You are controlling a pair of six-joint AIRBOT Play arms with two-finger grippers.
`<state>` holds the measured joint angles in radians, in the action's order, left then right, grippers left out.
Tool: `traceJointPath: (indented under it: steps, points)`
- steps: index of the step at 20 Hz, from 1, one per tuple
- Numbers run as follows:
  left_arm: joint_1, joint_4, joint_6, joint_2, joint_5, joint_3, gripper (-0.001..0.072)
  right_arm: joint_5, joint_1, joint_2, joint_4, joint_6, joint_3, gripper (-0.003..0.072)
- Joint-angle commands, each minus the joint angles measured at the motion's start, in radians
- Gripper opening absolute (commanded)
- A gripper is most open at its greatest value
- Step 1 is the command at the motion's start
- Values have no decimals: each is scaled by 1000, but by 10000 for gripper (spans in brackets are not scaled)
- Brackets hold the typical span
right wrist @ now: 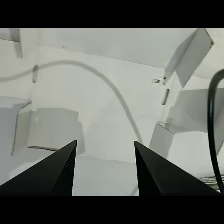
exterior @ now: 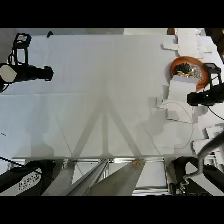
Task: Fold the box and place the chain.
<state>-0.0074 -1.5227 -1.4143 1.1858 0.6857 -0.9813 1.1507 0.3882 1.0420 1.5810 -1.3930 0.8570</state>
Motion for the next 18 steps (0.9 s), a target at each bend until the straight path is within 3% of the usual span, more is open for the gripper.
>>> traceJointPath:
  steps: [1, 7, 10, 18]
  points:
    - [0, 0, 0, -1, 0, 0, 697, -22, 1, 22, 183, -94, 2, 422]
    - [0, 0, 0, -1, 0, 0, 697, -68, 1, 23, 334, -155, 9, 401]
    - [0, 0, 0, -1, 0, 0, 697, -67, 34, 45, 361, -183, 10, 330]
    - [0, 0, 0, -1, 0, 0, 697, -72, 226, 169, 217, -97, 22, 373]
